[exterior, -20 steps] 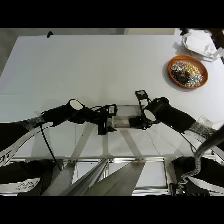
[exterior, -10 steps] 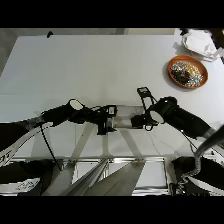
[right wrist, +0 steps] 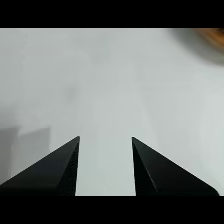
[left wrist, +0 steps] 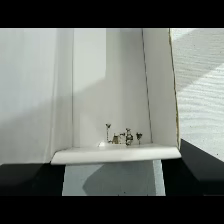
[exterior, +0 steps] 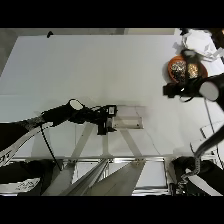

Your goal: Fold the box and place the chain.

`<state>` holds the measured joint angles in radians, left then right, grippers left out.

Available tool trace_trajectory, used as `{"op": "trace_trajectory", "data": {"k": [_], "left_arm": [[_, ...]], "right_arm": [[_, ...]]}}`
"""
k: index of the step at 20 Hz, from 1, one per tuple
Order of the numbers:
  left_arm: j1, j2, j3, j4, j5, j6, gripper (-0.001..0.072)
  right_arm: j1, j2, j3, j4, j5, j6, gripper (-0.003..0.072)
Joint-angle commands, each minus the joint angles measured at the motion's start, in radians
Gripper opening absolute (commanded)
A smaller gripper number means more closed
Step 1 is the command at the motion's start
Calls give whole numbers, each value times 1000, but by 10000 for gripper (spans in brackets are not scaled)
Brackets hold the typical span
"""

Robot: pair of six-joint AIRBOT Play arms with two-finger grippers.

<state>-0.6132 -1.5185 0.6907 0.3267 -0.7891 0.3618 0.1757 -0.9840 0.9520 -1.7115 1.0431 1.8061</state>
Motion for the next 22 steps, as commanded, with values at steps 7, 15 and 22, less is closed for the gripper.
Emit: {"op": "trace_trajectory", "data": {"k": [7,15,22], "left_arm": [[1,0,0,1,0,0,371],[1,0,0,1,0,0,371],[0,0,0,1,0,0,371]], "right_arm": [[-357,-550,402,70,-47,-231,287],[-358,-773,544,71,-37,-264,254],[-358,-816,544,68,-49,-270,251]]}}
